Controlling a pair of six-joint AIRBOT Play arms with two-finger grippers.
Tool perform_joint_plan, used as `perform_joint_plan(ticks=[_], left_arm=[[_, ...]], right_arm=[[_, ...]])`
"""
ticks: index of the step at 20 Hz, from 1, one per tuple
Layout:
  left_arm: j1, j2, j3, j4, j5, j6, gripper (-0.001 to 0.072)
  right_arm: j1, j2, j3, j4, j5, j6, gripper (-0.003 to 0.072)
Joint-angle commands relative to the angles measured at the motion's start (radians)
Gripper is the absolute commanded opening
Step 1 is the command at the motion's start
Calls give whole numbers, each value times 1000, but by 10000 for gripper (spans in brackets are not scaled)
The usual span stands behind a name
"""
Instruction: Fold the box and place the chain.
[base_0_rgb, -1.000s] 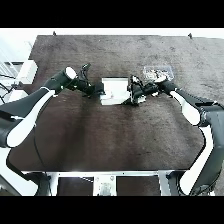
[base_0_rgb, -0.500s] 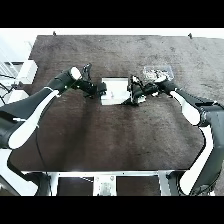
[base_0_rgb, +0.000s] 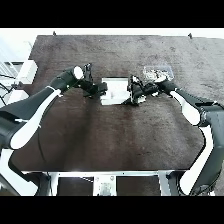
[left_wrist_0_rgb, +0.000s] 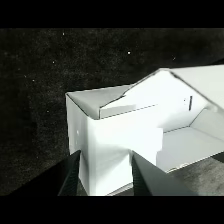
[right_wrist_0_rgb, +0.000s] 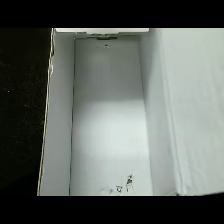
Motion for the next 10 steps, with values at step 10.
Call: perform_joint_plan(ticks=[10], left_arm=[[-77, -146, 262, 317, -224, -185, 366]], right_arm=[[0, 0, 0, 0, 0, 0, 594]])
